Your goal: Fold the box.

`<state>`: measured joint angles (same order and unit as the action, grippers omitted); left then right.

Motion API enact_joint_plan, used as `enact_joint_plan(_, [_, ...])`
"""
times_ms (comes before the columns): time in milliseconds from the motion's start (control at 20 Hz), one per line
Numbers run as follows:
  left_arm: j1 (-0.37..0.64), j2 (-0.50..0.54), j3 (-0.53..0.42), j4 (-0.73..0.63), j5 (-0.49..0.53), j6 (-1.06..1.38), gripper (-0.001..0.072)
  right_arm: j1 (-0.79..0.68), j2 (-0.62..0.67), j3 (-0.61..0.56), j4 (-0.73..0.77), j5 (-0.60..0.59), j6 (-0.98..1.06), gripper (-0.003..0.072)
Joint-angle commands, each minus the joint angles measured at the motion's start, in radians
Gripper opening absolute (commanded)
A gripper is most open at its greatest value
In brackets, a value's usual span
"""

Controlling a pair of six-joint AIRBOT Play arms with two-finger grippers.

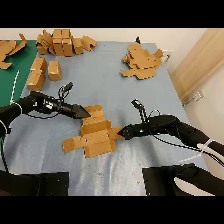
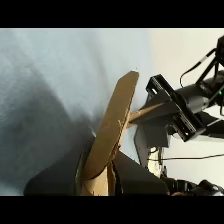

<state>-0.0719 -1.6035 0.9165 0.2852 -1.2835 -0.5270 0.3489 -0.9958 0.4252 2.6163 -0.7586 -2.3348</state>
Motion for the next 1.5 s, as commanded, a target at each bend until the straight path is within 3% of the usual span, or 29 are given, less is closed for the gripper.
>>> enact_joint_plan(0, [-0.001, -0.001, 0.001, 0.000, -0.050, 0.022, 0.0216, 0.001, 0.000, 0.000, -0.003, 0.006, 0.005, 0.0004])
enact_joint_plan(100, [-0.001, -0.001, 0.001, 0.000, -0.055, 0.026, 0.0406, 0.001, 0.000, 0.000, -0.003, 0.007, 0.008, 0.0004])
enact_joint_plan(400, [-0.001, -0.001, 0.001, 0.013, -0.055, 0.027, 0.0416, 0.001, 0.000, 0.000, -0.009, 0.010, 0.016, 0.0004])
enact_joint_plan(500, [-0.001, -0.001, 0.001, 0.013, -0.055, 0.042, 0.0226, 0.001, 0.000, 0.000, -0.009, 0.010, 0.016, 0.0004])
enact_joint_plan(950, [-0.001, -0.001, 0.001, 0.037, -0.072, 0.049, 0.0221, 0.001, 0.000, 0.000, -0.010, 0.025, 0.023, 0.0003])
enact_joint_plan(1000, [-0.001, -0.001, 0.001, 0.037, -0.072, 0.052, 0.0065, 0.001, 0.000, 0.000, -0.010, 0.025, 0.023, 0.0004])
enact_joint_plan(1050, [-0.002, -0.001, 0.001, 0.036, -0.074, 0.075, 0.0012, 0.001, 0.000, 0.000, -0.010, 0.025, 0.023, 0.0003])
enact_joint_plan(1250, [-0.002, -0.001, 0.001, 0.012, -0.069, 0.105, 0.0012, 0.001, 0.000, 0.000, -0.010, 0.028, 0.023, 0.0006])
enact_joint_plan(1300, [-0.003, -0.001, 0.001, 0.006, -0.069, 0.114, 0.0012, 0.000, 0.000, 0.000, -0.010, 0.042, 0.023, 0.0089])
enact_joint_plan(1350, [-0.006, -0.001, 0.005, 0.003, -0.069, 0.116, 0.0012, 0.000, 0.000, 0.000, -0.010, 0.066, 0.024, 0.0234])
enact_joint_plan(1400, [-0.015, -0.001, 0.014, 0.004, -0.071, 0.121, 0.0012, 0.000, 0.000, 0.000, -0.011, 0.099, 0.033, 0.0303])
enact_joint_plan(1450, [-0.028, 0.000, 0.027, 0.005, -0.068, 0.135, 0.0012, -0.005, 0.000, 0.003, -0.023, 0.135, 0.063, 0.0302])
